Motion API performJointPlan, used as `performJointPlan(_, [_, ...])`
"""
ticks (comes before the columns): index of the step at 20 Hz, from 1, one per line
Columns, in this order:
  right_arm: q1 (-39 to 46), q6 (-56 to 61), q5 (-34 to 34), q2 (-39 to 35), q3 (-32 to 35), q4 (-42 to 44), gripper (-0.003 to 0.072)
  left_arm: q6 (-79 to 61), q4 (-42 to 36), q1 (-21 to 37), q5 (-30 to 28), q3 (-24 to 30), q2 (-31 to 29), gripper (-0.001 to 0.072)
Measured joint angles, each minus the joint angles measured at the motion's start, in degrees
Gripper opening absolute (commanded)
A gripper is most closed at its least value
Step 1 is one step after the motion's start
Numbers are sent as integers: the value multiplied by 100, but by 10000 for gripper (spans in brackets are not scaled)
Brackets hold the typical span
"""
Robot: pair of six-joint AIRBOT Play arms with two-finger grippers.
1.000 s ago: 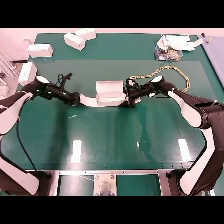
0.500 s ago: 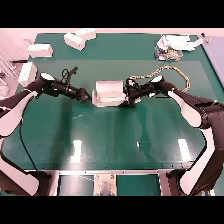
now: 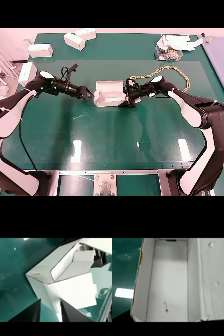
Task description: Fold the box and place the chain.
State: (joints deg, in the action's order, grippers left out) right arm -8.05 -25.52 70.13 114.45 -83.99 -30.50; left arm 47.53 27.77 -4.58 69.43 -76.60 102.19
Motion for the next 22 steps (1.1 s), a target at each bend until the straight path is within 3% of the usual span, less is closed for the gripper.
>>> performJointPlan(22, [0,0,0,0,0,-2,591,232,-109,-286,-219,-76,-2,337])
